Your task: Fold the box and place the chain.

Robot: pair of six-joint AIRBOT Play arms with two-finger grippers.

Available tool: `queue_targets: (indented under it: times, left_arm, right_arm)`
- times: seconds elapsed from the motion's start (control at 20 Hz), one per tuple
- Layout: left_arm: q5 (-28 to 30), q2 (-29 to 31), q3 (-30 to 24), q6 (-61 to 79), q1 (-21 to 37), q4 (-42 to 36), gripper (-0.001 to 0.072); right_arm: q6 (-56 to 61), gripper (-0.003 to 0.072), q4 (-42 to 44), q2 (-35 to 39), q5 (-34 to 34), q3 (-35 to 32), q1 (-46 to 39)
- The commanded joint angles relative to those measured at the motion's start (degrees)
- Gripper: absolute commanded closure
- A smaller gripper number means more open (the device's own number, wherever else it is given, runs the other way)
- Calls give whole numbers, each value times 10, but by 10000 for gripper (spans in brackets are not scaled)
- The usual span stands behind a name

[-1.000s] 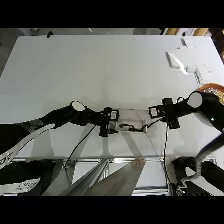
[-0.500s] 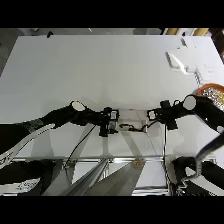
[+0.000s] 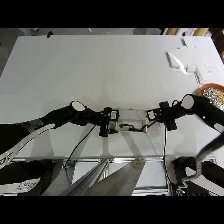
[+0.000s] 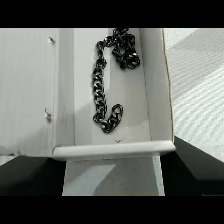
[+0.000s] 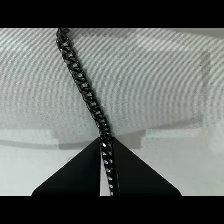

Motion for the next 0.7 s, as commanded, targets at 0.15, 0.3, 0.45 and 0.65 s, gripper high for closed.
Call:
queue_targets:
  times: [0.15, 0.3, 0.45, 0.65]
  left_arm:
    - [0, 0, 0, 0, 0, 0, 388]
    - [0, 0, 0, 0, 0, 0, 388]
    - [0, 0, 0, 0, 0, 0, 388]
    - [0, 0, 0, 0, 0, 0, 388]
  right_arm:
    - [21, 667, 2, 76, 42, 0, 0]
    - [52, 667, 21, 141, 79, 0, 0]
    - [52, 667, 81, 203, 106, 0, 17]
    - [52, 667, 159, 247, 125, 0, 79]
